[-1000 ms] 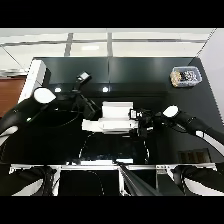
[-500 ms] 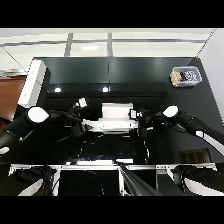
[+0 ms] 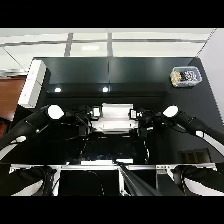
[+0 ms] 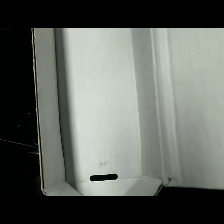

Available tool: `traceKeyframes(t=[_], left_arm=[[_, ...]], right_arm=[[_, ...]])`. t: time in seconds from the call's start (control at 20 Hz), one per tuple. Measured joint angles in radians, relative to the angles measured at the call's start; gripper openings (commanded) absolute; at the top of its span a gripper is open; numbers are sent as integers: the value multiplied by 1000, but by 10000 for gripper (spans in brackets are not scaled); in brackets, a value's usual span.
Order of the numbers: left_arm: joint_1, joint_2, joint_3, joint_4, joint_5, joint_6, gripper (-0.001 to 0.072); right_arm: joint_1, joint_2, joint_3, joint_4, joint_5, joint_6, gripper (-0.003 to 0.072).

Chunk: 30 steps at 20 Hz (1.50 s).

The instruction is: Fold the box and place the chain.

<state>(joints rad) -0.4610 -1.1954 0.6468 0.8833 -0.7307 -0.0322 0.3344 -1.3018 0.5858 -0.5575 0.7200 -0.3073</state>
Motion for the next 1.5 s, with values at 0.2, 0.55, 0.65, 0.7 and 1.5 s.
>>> traceKeyframes(t=[0.2, 0.55, 0.65, 0.7, 1.5], left_arm=[[-17, -18, 12, -72, 2, 39, 630], [-26, -25, 16, -130, -5, 75, 256], [-27, -26, 16, -137, -6, 78, 256], [-27, -27, 16, -146, -10, 78, 256], [-27, -124, 16, -365, -1, 116, 176]], right_arm=[[0, 0, 0, 0, 0, 0, 204], [0, 0, 0, 0, 0, 0, 204], [0, 0, 0, 0, 0, 0, 204], [0, 0, 0, 0, 0, 0, 204], [0, 0, 0, 0, 0, 0, 204]])
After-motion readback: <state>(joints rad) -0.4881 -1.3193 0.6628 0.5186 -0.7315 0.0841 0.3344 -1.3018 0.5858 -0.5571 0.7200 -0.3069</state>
